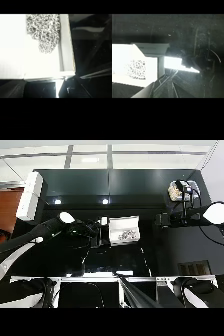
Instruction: Fold the box and place the chain.
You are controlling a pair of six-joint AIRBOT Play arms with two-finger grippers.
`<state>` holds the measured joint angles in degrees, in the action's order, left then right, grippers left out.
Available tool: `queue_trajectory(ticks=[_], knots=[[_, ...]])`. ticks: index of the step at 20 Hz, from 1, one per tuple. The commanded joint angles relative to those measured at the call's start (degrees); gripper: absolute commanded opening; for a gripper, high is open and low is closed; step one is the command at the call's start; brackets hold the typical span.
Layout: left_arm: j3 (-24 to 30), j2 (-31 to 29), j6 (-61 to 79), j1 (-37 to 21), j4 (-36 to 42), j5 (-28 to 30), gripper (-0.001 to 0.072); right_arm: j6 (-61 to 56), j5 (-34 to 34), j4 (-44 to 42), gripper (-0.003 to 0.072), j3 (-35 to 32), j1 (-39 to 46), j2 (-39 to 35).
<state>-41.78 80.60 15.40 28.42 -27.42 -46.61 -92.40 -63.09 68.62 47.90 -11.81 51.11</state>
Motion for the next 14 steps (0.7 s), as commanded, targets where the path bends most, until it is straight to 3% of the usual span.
queue_trajectory(ticks=[1, 14], knots=[[-0.22, 0.37, -0.63, 0.83, -0.94, -0.07, 0.0714, -0.02, -0.04, 0.00, 0.0278, -0.04, 0.02, 0.00], [-2.82, 2.40, -2.97, 2.01, 0.61, 1.97, 0.0709, 0.02, 1.66, 0.07, 0.0278, -0.13, 0.02, 0.00]])
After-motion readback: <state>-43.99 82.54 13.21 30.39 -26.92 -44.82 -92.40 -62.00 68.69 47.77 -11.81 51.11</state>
